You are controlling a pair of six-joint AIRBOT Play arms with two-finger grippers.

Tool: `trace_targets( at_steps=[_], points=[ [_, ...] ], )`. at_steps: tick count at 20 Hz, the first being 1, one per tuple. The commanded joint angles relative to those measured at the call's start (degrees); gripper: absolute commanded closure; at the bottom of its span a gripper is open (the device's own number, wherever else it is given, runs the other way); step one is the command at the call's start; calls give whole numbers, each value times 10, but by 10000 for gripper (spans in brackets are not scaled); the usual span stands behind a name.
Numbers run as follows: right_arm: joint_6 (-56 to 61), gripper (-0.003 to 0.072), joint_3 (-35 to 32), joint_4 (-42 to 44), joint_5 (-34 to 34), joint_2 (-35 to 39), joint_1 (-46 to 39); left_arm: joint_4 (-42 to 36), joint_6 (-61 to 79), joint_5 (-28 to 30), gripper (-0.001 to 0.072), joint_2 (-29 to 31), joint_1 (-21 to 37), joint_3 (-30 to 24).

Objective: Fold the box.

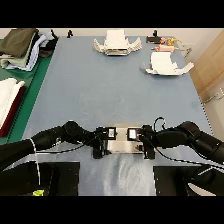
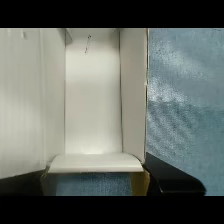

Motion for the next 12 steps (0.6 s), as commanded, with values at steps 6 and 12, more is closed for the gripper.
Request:
trace_targets(
  at_steps=[6, 12],
  points=[
    [310, 683, 22, -194, -109, 45, 0, 0, 1, 1, 112, 0, 0, 0],
    [793, 683, 88, -499, -318, 123, -31, 0, 0, 1, 112, 0, 0, 0]
  ],
)
